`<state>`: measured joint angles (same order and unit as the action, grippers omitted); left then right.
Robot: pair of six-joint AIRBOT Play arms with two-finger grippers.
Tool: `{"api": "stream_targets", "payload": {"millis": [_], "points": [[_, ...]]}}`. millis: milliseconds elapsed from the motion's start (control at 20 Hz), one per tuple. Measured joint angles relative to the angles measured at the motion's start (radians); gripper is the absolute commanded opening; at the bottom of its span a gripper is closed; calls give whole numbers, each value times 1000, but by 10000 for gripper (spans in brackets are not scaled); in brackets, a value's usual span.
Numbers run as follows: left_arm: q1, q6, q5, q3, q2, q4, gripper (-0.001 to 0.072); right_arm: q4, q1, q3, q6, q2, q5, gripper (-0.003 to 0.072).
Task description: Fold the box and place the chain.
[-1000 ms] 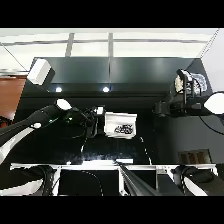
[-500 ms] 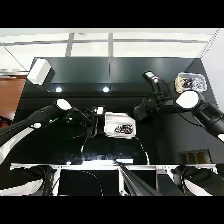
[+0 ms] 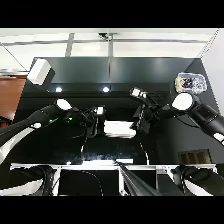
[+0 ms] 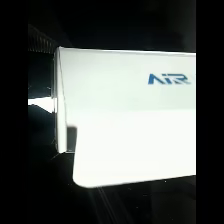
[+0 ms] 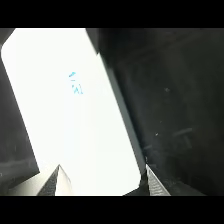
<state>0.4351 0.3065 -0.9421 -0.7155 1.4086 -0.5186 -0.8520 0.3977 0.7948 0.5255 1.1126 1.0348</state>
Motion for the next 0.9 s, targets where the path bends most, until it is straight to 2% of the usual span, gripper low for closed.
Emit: {"api": "stream_targets", "payload": {"millis": [300,350,400,450,500,550,900], "points": [[0,0,0,0,0,0,483,-14,39,-10,-72,6,-23,627],[0,0,0,0,0,0,483,-14,44,-10,-78,6,-28,469],[0,0,0,0,0,0,483,-14,48,-11,-82,7,-31,436],[0,-4,1,0,0,1,483,-14,51,-11,-85,7,-34,436],[0,-3,1,0,0,0,483,-12,54,-11,-89,7,-41,372],[0,-3,1,0,0,0,483,-12,55,-11,-90,7,-43,243],[0,0,3,0,0,0,483,-12,60,-11,-93,7,-51,234]]}}
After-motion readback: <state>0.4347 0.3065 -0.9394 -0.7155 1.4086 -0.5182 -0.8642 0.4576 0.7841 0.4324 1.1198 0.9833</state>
